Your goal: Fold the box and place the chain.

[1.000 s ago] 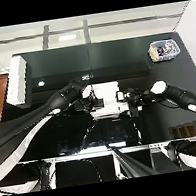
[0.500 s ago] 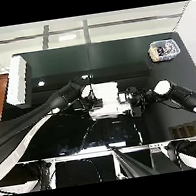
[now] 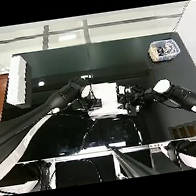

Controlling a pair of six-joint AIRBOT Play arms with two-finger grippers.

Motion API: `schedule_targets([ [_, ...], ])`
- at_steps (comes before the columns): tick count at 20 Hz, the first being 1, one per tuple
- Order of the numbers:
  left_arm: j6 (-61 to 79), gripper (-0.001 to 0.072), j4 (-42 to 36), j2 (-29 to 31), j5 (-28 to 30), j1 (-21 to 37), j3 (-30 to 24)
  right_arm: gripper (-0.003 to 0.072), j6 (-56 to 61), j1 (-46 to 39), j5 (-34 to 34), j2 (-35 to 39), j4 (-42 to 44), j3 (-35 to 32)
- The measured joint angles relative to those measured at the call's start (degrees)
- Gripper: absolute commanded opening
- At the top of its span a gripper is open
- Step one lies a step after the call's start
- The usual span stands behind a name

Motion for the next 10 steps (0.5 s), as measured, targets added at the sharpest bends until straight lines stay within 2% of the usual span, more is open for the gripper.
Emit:
schedule_targets([
  [10, 0.1, 0.0028, -0.1, 0.0, 0.1, 0.1, 0.0, 0.0237, 5.6, 2.9, -1.8, -3.2, 7.5, 0.0],
])
